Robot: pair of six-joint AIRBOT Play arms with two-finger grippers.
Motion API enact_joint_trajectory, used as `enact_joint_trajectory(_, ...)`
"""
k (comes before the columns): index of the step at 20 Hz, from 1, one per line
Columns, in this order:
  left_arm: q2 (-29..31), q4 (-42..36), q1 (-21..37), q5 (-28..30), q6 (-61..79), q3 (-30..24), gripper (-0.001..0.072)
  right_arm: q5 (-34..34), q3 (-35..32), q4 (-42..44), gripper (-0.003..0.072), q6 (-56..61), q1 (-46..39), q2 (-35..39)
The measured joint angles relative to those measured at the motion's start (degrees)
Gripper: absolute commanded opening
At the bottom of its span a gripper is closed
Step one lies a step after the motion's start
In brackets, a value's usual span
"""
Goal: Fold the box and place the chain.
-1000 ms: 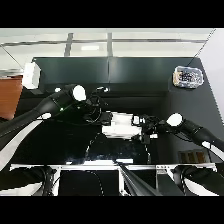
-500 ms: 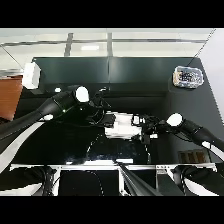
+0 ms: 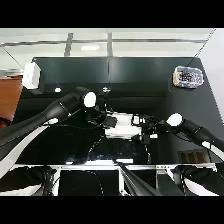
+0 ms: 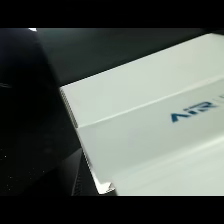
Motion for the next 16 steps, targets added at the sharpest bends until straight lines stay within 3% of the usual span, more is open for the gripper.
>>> enact_joint_trajectory(6, -0.3, 2.1, -2.0, 0.2, -1.4, 0.5, 0.023, 0.0, 0.0, 0.0, 0.0135, 0.0, 0.0, 0.0)
enact_joint_trajectory(7, -0.3, 2.6, -2.2, 0.2, -1.9, 0.5, 0.0271, 0.0, 0.0, 0.0, 0.0135, 0.0, 0.0, 0.0)
enact_joint_trajectory(8, -0.3, 3.0, -2.3, 0.2, -2.5, 0.5, 0.0384, 0.0, 0.0, 0.0, 0.0135, 0.0, 0.0, 0.0)
enact_joint_trajectory(9, -0.4, 3.3, -2.4, 0.7, -3.3, 0.5, 0.0599, 0.0, 0.0, 0.2, 0.0135, 0.1, 0.0, 0.0)
enact_joint_trajectory(10, -0.4, 3.9, -2.4, 0.7, -4.5, 0.5, 0.0699, 0.0, 0.0, 0.2, 0.0135, 0.2, 0.0, 0.0)
enact_joint_trajectory(14, -0.5, 6.9, -2.6, 0.1, -9.6, 0.5, 0.0676, 0.0, 0.0, 0.2, 0.0135, 0.1, 0.0, 0.0)
enact_joint_trajectory(16, -0.7, 8.5, -2.6, -0.1, -11.9, 0.5, 0.0456, 0.0, 0.0, 0.1, 0.0135, 0.1, 0.0, 0.0)
